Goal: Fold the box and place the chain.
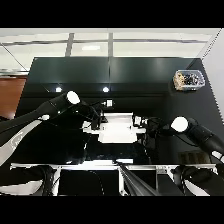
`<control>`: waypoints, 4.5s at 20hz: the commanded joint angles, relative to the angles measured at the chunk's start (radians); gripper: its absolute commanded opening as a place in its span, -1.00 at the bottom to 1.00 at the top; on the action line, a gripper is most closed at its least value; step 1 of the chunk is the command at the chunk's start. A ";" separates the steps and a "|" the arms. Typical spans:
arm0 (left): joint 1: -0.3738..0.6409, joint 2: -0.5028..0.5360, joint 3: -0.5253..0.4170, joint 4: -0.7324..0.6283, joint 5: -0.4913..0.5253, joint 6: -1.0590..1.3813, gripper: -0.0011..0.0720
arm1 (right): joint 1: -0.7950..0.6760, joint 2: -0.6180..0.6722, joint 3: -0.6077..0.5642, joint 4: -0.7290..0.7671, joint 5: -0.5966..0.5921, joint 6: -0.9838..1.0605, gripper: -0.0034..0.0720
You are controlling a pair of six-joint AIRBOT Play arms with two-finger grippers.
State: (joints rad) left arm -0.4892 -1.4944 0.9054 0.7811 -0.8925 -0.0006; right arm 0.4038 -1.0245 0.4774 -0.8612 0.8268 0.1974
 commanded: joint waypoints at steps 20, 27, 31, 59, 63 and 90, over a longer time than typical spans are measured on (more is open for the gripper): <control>-0.003 0.000 0.000 -0.020 0.002 -0.007 -0.90 | -0.049 -0.027 0.110 0.154 -0.082 -0.268 0.94; -0.003 0.000 0.000 -0.020 0.003 -0.007 -0.90 | -0.053 -0.119 0.109 0.307 0.001 -0.386 0.94; -0.003 0.000 0.000 -0.019 0.004 -0.007 -0.90 | -0.052 -0.210 0.109 0.311 0.005 -0.441 0.93; -0.003 0.000 0.000 -0.019 0.003 -0.007 -0.90 | -0.040 -0.275 0.110 0.302 -0.049 -0.436 0.55; -0.003 0.000 0.000 -0.024 0.002 -0.007 -0.90 | -0.040 -0.275 0.110 0.302 -0.049 -0.436 0.73; -0.003 0.000 0.000 -0.023 0.002 -0.007 -0.90 | -0.026 -0.279 0.110 0.248 -0.053 -0.381 0.73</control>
State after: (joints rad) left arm -0.4923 -1.4948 0.9051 0.7578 -0.8906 -0.0078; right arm 0.3824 -1.3029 0.5880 -0.6193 0.7731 -0.1856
